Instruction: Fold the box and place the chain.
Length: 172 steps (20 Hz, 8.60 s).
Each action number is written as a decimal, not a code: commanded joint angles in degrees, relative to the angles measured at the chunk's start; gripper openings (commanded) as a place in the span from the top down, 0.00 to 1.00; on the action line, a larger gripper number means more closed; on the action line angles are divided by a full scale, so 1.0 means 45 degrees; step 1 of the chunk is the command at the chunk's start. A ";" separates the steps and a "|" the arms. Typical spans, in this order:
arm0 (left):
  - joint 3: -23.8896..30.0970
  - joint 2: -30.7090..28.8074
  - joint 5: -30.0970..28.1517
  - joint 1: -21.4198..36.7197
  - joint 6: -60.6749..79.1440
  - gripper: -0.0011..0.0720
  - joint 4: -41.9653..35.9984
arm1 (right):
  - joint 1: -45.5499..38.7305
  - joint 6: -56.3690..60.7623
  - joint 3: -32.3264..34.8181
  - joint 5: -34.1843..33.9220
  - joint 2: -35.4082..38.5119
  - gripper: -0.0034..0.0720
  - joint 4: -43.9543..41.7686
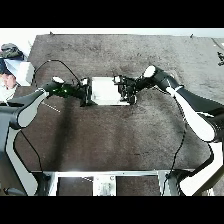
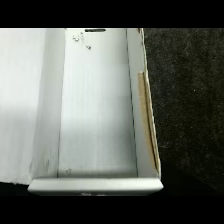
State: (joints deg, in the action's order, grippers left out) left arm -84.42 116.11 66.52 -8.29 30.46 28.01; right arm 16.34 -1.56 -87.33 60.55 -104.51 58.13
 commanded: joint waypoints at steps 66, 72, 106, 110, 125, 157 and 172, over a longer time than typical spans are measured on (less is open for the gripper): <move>0.0005 -0.0010 0.0005 0.0000 0.0000 0.51 0.0005 | -0.3521 1.3653 0.0588 0.1297 0.1574 0.92 -0.0520; 0.0005 -0.0010 0.0005 0.0005 0.0000 0.51 0.0005 | -0.4401 1.3634 0.3026 -0.0131 0.1501 0.94 -0.3162; 0.0005 -0.0010 0.0005 0.0000 -0.0005 0.51 0.0005 | 0.0039 1.6364 0.0175 0.0102 0.0481 0.41 -0.1282; 0.0005 -0.0010 0.0010 0.0000 -0.0005 0.51 0.0005 | 0.0486 1.7316 -0.0321 -0.0228 0.0442 0.41 -0.0058; 0.0005 -0.0010 0.0019 0.0000 -0.0005 0.51 0.0005 | 0.1661 2.0604 -0.1345 0.0092 -0.0126 0.42 0.3492; 0.0005 -0.0010 0.0029 0.0000 -0.0005 0.51 0.0000 | 0.3011 2.5315 -0.4823 0.2778 -0.2773 0.87 0.6897; 0.0005 -0.0010 0.0029 0.0000 -0.0005 0.51 0.0005 | 0.3065 2.4854 -0.4823 0.2803 -0.2040 0.56 0.6878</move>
State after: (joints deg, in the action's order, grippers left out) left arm -84.40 116.11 66.65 -8.34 30.46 27.99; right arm 30.11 111.92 -108.97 73.21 -114.98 88.97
